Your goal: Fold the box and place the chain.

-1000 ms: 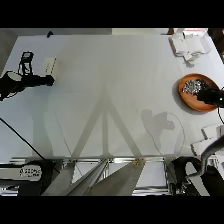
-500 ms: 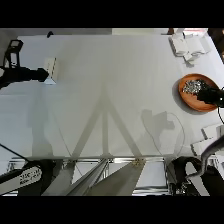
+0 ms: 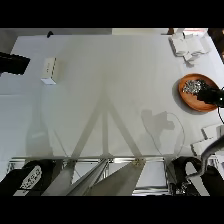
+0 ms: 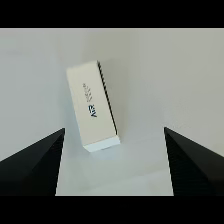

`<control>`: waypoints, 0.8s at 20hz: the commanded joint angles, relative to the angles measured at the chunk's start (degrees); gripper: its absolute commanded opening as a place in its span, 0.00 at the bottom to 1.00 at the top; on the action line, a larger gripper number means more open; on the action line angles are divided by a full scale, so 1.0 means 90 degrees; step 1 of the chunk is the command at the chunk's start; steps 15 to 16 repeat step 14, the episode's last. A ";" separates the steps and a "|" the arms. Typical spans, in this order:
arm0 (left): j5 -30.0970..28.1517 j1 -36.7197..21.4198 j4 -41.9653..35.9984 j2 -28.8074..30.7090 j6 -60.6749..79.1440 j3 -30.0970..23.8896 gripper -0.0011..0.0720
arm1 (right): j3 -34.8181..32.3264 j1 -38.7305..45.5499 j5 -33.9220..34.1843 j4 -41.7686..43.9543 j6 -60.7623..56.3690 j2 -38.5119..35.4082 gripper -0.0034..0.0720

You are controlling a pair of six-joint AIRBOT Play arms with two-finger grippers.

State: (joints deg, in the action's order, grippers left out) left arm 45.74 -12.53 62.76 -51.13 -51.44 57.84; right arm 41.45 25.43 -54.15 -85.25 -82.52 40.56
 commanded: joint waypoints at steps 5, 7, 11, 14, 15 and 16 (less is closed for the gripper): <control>0.0017 0.0002 -0.0022 0.0590 0.0000 0.0002 0.97 | 0.0005 0.0005 0.0000 0.0000 0.0000 -0.0002 0.06; 0.0017 0.0002 -0.0019 0.0590 0.0000 0.0002 0.97 | 0.0005 0.0005 0.0000 0.0000 0.0000 -0.0002 0.06; 0.0019 0.0002 -0.0019 0.0590 0.0000 0.0002 0.97 | 0.0005 0.0005 0.0000 0.0000 0.0000 -0.0002 0.06; 0.0017 0.0002 -0.0019 0.0590 0.0000 0.0002 0.97 | 0.0005 0.0005 0.0000 0.0000 0.0000 -0.0002 0.06; 0.0017 0.0002 -0.0019 0.0590 0.0000 0.0002 0.97 | 0.0005 0.0005 0.0000 0.0000 0.0000 -0.0002 0.06; 0.0017 0.0002 -0.0019 0.0590 0.0000 0.0002 0.97 | 0.0005 0.0005 0.0000 0.0000 0.0000 -0.0002 0.06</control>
